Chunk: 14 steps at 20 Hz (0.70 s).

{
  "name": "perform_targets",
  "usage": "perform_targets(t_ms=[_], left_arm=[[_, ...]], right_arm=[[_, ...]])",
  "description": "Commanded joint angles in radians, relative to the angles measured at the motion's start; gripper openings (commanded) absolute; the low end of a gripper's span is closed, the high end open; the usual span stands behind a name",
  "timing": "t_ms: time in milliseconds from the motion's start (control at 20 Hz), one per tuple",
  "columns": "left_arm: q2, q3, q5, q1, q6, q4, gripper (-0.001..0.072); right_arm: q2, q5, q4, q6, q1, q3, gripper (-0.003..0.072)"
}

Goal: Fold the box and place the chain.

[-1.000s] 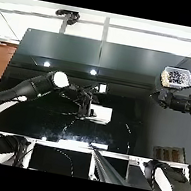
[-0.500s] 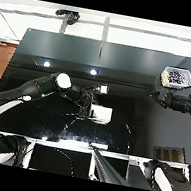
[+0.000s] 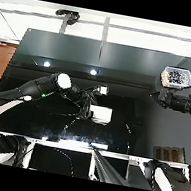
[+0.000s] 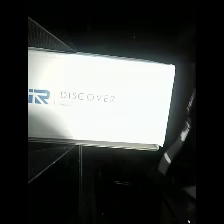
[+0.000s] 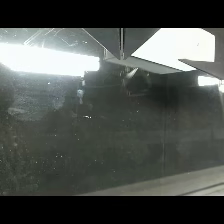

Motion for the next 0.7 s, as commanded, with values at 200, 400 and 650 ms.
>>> perform_targets(t_ms=[200,400,650], left_arm=[[-0.016,0.001,0.0,-0.001,0.0,0.046,0.0713],[-0.017,0.001,0.01,-0.002,0.0,0.05,0.0713],[-0.017,0.0,0.054,-0.037,0.0,0.087,0.0712]], right_arm=[[0.001,-0.004,0.0,0.0,0.0,0.0,0.0028],[0.001,-0.007,0.0,0.001,0.0,0.0,0.0028],[0.001,-0.008,0.0,0.001,0.0,0.0,0.0028]])
